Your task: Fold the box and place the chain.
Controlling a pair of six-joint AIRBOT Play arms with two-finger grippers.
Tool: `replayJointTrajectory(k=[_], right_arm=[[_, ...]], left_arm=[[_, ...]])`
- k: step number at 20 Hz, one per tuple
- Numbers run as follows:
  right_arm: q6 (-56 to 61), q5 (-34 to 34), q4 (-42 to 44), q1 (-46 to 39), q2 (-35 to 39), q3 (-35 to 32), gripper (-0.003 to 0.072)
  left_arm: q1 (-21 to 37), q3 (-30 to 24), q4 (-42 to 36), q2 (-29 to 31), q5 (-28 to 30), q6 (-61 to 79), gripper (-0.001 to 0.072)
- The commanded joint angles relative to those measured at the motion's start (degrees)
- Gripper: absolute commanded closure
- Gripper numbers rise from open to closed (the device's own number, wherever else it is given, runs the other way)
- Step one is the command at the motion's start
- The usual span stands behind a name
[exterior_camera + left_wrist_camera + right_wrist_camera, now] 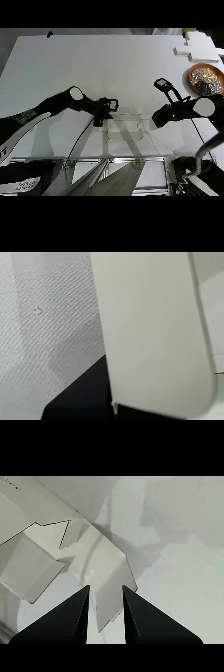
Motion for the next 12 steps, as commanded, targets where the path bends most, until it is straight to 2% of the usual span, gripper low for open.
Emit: replayJointTrajectory(k=[1,4,8,12], right_arm=[[-0.1,-0.2,0.0,0.0,0.0,0.0,0.0447],[-0.1,-0.2,0.0,0.0,0.0,0.0,0.0447],[-0.1,-0.2,0.0,0.0,0.0,0.0,0.0447],[-0.1,-0.2,0.0,0.0,0.0,0.0,0.0447]], left_arm=[[-0.3,0.0,1.5,1.8,1.5,-1.7,0.0706],[-1.0,0.0,2.4,2.6,3.1,-4.2,0.0708],[-1.0,0.0,8.9,2.6,3.0,-9.5,0.0707],[-1.0,0.0,7.4,2.6,3.0,-9.1,0.0706]])
